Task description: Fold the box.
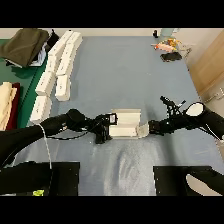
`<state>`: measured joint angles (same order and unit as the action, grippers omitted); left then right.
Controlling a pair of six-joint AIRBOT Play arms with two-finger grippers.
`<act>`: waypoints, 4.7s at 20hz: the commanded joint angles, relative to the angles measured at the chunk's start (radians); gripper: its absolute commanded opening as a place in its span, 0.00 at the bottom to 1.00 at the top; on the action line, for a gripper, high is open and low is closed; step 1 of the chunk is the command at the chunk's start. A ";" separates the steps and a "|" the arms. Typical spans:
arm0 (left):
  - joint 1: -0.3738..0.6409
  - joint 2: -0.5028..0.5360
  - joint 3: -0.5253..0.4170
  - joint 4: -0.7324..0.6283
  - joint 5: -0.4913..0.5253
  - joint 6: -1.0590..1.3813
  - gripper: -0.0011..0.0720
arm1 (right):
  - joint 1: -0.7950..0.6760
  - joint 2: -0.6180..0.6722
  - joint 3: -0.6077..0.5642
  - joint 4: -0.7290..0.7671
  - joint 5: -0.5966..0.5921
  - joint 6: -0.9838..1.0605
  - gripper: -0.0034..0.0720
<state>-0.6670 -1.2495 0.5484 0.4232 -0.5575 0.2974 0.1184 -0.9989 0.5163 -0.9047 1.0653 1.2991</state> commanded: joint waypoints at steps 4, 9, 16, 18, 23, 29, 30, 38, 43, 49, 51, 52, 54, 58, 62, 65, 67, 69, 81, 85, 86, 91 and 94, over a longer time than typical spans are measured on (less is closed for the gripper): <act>0.000 0.001 0.001 0.000 0.000 0.000 0.62 | 0.000 0.008 0.050 -0.002 -0.025 -0.018 0.29; 0.000 0.001 0.001 0.000 0.000 0.000 0.62 | 0.000 0.007 0.066 0.012 0.000 -0.019 0.70; 0.000 0.001 0.001 0.000 0.000 0.000 0.61 | 0.076 0.000 0.066 0.074 -0.002 -0.097 0.70; 0.000 0.001 0.001 0.000 0.000 0.000 0.62 | 0.144 -0.011 0.066 0.072 -0.055 -0.087 0.67; 0.000 0.001 0.001 0.000 0.001 0.000 0.62 | 0.294 -0.031 0.093 -0.135 -0.161 0.165 0.64; 0.000 0.001 0.001 0.000 0.000 0.000 0.62 | 0.477 -0.051 0.196 -0.460 -0.136 0.581 0.62; 0.000 0.001 0.001 0.000 0.001 0.000 0.62 | 0.505 -0.063 0.216 -0.505 -0.116 0.636 0.63; 0.000 0.001 0.001 0.000 0.000 0.000 0.61 | 0.617 -0.243 0.338 -0.680 0.042 0.921 0.62; 0.000 0.001 0.001 0.000 0.000 0.000 0.62 | 0.638 -0.319 0.365 -0.697 0.060 1.030 0.62; 0.000 0.001 0.001 0.000 0.000 0.000 0.62 | 0.638 -0.336 0.368 -0.715 0.060 1.113 0.54; 0.000 0.001 0.001 0.000 0.000 0.000 0.62 | 0.638 -0.336 0.368 -0.716 0.060 1.115 0.43; 0.000 0.001 0.001 0.000 0.000 0.000 0.62 | 0.638 -0.336 0.368 -0.723 0.060 1.120 0.35; 0.000 0.001 0.001 0.000 0.000 0.000 0.62 | 0.638 -0.336 0.368 -0.724 0.060 1.119 0.05; 0.000 0.001 0.001 0.000 0.000 0.000 0.62 | 0.638 -0.336 0.368 -0.723 0.060 1.119 0.05; 0.000 0.001 0.001 0.000 0.000 0.000 0.62 | 0.648 -0.336 0.374 -0.715 0.061 1.115 0.21; 0.000 0.001 0.001 0.000 0.000 0.000 0.62 | 0.660 -0.335 0.384 -0.707 0.064 1.100 0.48; 0.000 0.001 0.001 0.000 0.000 0.000 0.61 | 0.663 -0.335 0.384 -0.707 0.064 1.100 0.48; 0.000 0.001 0.001 0.000 0.000 0.000 0.62 | 0.663 -0.335 0.384 -0.708 0.066 1.101 0.48; 0.000 0.001 0.001 0.000 0.000 0.000 0.62 | 0.663 -0.326 0.384 -0.697 0.113 1.101 0.61; 0.000 0.001 0.001 0.000 0.000 0.000 0.62 | 0.663 -0.259 0.385 -0.677 0.135 1.101 0.61; 0.000 0.001 0.001 0.000 0.000 0.000 0.62 | 0.662 -0.231 0.385 -0.677 0.150 1.101 0.61; 0.000 0.001 0.001 0.000 0.000 0.000 0.62 | 0.649 -0.062 0.402 -0.739 0.197 1.088 0.60; 0.000 0.001 0.001 0.000 0.000 0.000 0.62 | 0.558 0.002 0.402 -0.741 0.227 1.004 0.23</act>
<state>-0.6670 -1.2491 0.5484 0.4232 -0.5571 0.2974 0.7338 -1.0607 0.9157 -1.6291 1.2610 2.3676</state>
